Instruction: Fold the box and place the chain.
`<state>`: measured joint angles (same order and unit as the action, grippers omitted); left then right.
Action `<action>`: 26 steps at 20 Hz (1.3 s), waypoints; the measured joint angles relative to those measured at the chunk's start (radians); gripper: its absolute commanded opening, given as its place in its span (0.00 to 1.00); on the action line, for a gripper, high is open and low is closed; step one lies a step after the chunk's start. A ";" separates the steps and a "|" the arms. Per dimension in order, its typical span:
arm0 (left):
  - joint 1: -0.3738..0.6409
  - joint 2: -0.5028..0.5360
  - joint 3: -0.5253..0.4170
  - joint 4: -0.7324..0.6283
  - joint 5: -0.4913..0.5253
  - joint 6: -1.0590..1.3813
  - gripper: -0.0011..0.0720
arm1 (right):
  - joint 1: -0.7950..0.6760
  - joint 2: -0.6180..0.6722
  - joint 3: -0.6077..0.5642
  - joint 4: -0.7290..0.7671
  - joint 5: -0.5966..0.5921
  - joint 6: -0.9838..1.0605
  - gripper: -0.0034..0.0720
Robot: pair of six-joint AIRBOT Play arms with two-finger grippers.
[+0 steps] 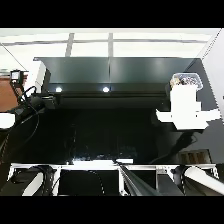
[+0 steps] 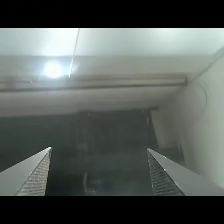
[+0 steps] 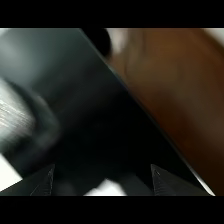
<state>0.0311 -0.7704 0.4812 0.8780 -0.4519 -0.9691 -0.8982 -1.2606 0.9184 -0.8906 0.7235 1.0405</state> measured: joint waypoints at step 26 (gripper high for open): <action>-0.049 -0.057 0.000 -0.015 -0.092 -0.002 0.99 | 0.138 -0.097 -0.077 0.347 0.714 -0.441 0.06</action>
<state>-0.0177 -0.8276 0.4812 0.8631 -0.5438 -0.9710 -0.7601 -1.3571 0.8413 -0.5438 1.4376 0.5991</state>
